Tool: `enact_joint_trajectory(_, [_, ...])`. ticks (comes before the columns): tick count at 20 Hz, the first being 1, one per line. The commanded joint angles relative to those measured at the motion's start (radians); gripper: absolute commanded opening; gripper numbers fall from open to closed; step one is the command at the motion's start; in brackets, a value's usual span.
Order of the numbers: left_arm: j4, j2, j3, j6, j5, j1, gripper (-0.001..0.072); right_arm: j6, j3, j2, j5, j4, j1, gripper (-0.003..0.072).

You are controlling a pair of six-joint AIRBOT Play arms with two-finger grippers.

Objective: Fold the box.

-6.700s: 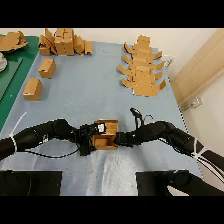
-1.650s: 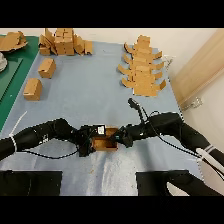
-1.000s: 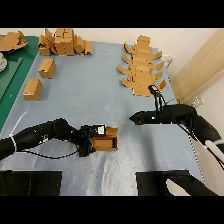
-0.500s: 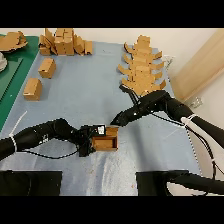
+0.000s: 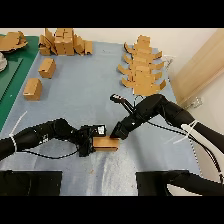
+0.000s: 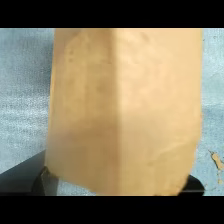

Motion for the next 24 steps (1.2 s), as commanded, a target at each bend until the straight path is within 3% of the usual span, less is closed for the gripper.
enact_joint_trajectory(1, [0.000, 0.000, 0.000, 0.000, 0.000, 0.000, 0.0451, 0.001, -0.092, 0.085, 0.064, -0.022, 0.006, 0.0003])
enact_joint_trajectory(6, [0.000, 0.001, 0.000, 0.000, 0.000, 0.000, 0.0452, -0.104, -0.146, 0.204, 0.237, -0.052, 0.014, 0.0003])
enact_joint_trajectory(12, [0.000, 0.000, 0.000, 0.000, -0.001, 0.000, 0.0451, -0.322, -0.141, 0.185, 0.484, -0.098, 0.239, 0.0033])
enact_joint_trajectory(17, [0.000, 0.000, 0.000, 0.000, 0.002, 0.000, 0.0451, -0.329, -0.135, 0.187, 0.456, -0.194, 0.324, 0.0033])
enact_joint_trajectory(24, [0.000, 0.000, 0.000, 0.000, 0.001, 0.000, 0.0452, -0.306, -0.192, 0.258, 0.460, -0.255, 0.329, 0.0015])
